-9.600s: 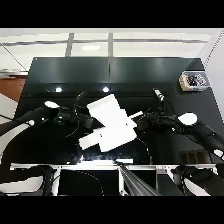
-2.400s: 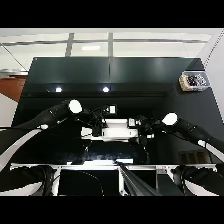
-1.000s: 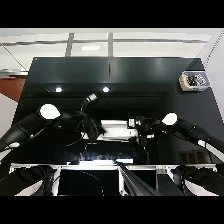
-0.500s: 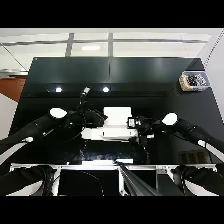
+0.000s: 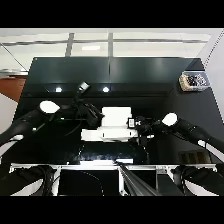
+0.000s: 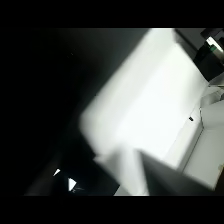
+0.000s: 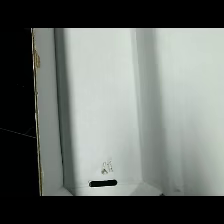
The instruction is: Fold the box and place the chain.
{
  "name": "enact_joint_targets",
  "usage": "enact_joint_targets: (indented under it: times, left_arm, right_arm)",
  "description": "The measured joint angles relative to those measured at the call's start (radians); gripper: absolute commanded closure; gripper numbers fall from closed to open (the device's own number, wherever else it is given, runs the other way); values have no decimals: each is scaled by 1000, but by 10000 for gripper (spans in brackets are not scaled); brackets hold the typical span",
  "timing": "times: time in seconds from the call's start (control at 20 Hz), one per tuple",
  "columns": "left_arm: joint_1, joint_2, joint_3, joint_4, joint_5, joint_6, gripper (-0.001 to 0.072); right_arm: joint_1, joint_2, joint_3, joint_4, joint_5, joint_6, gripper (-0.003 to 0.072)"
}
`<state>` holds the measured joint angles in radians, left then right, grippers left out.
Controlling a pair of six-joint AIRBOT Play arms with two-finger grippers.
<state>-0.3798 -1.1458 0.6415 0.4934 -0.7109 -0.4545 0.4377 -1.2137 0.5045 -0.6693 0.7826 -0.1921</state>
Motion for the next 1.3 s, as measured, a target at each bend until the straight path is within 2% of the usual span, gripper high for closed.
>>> enact_joint_targets:
  times: [0.25,0.35,0.45,0.55,0.85,1.0,1.05,1.1,1.25,1.3]
  left_arm:
    - [130,94,9,190,-204,-21,5]
    - [127,99,10,267,-297,20,5]
    - [91,101,3,328,-325,97,5]
    - [35,101,-25,367,-305,170,5]
    - [-137,101,-123,396,-61,257,11]
    - [-192,89,-141,385,29,267,75]
    - [-203,83,-145,378,43,269,252]
    - [-211,77,-147,373,55,272,353]
    - [-224,67,-150,348,79,274,366]
    - [-226,66,-151,328,86,275,407]
  right_arm:
    - [0,0,0,0,-1,1,148]
    - [0,0,0,0,-1,1,148]
    - [0,0,0,-1,-1,1,148]
    - [0,0,0,-1,-1,1,148]
    - [0,0,0,-1,-1,1,148]
    - [0,0,0,-1,-2,1,148]
    - [0,0,0,-1,-2,1,148]
    - [0,0,0,-1,-2,2,148]
    - [0,0,0,-1,-2,2,148]
    - [0,0,0,-1,-2,2,148]
